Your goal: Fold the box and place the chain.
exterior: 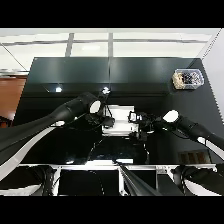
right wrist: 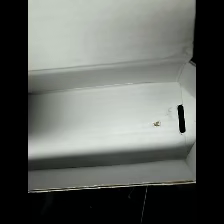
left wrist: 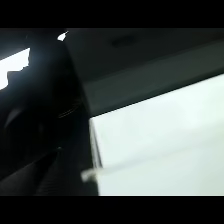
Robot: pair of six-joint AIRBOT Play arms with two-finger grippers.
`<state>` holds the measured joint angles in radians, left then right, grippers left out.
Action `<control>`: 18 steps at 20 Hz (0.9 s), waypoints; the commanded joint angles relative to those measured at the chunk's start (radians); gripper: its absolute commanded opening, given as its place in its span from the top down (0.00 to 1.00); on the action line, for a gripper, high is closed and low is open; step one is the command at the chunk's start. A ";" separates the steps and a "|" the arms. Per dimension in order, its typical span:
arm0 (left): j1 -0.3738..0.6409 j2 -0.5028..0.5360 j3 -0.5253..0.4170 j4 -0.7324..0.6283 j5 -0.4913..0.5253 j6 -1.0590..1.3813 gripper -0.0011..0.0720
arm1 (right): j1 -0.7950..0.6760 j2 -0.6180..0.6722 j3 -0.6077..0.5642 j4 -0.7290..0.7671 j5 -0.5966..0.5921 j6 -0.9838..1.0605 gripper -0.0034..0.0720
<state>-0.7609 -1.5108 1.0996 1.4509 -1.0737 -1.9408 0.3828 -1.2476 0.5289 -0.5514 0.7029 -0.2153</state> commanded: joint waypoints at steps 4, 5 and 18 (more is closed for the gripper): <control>-0.036 -0.063 0.047 0.067 -0.091 -0.156 0.28 | 0.000 0.000 0.000 0.000 0.000 0.000 0.87; -0.037 -0.064 0.048 0.068 -0.082 -0.187 0.30 | 0.000 0.000 0.000 0.000 0.000 0.000 0.87; -0.074 -0.064 0.050 0.059 -0.031 -0.248 0.95 | 0.000 0.000 0.000 0.000 0.000 0.000 0.87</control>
